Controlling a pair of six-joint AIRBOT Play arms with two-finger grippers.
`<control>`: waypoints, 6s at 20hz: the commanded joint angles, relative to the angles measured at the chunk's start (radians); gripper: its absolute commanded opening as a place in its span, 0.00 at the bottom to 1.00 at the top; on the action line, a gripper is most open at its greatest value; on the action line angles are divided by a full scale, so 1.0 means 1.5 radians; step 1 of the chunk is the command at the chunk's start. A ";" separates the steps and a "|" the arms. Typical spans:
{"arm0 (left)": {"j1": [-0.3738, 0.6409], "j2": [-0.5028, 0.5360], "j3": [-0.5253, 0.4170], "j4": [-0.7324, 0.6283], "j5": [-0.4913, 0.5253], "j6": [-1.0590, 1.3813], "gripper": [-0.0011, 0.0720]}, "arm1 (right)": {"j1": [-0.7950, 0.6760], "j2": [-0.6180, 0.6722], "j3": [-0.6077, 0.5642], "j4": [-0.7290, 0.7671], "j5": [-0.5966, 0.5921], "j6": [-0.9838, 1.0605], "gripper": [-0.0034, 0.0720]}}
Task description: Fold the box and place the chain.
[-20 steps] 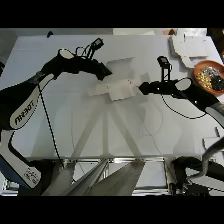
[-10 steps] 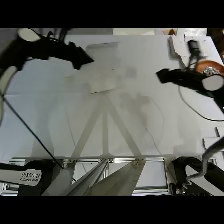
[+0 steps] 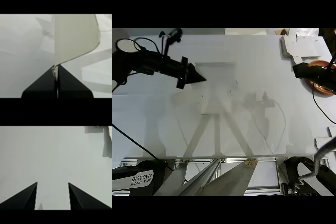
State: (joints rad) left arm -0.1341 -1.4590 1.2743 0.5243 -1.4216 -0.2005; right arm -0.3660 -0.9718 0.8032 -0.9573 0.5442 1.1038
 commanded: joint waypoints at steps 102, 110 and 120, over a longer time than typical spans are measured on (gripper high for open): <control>-0.078 -0.184 -0.110 -0.095 0.217 0.431 0.03 | 0.378 0.002 -0.046 -0.133 0.190 -0.602 0.98; -0.078 -0.184 -0.110 -0.095 0.217 0.431 0.03 | 0.378 -0.037 -0.128 -0.017 0.168 -0.721 0.97; -0.078 -0.184 -0.110 -0.095 0.217 0.431 0.03 | 0.312 -0.131 -0.129 0.215 0.101 -0.966 0.97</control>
State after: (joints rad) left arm -0.2504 -1.7340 1.1099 0.3813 -1.0962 0.4450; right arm 0.1501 -1.1206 0.6106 -0.7677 0.7097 -0.2058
